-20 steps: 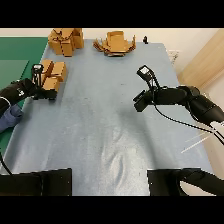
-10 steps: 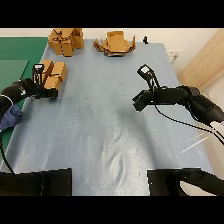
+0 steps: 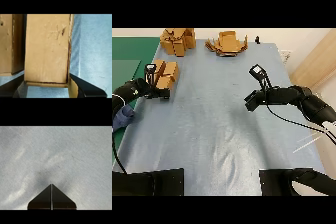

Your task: Fold the box.

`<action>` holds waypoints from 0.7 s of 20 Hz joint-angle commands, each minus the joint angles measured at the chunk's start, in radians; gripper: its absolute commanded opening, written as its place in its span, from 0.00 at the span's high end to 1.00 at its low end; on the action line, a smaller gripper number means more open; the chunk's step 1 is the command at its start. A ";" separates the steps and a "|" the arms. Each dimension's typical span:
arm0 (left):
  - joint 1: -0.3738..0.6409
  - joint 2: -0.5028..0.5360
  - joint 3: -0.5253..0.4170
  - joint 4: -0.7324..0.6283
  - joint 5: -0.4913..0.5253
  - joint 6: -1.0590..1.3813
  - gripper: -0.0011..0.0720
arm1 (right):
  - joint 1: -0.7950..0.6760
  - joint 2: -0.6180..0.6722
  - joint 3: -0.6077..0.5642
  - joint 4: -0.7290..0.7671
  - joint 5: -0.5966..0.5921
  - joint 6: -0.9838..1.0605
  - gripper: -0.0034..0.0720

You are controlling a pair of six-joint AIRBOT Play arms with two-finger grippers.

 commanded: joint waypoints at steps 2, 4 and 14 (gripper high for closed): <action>0.001 0.001 0.041 0.000 -0.034 0.000 0.02 | 0.000 0.001 0.000 0.005 -0.002 0.000 0.96; 0.000 0.001 0.081 0.000 -0.067 0.000 0.02 | 0.000 0.001 0.000 0.013 -0.001 0.000 0.96; -0.001 0.016 0.281 0.004 -0.259 0.003 0.02 | 0.000 0.001 0.000 0.029 -0.002 0.000 0.96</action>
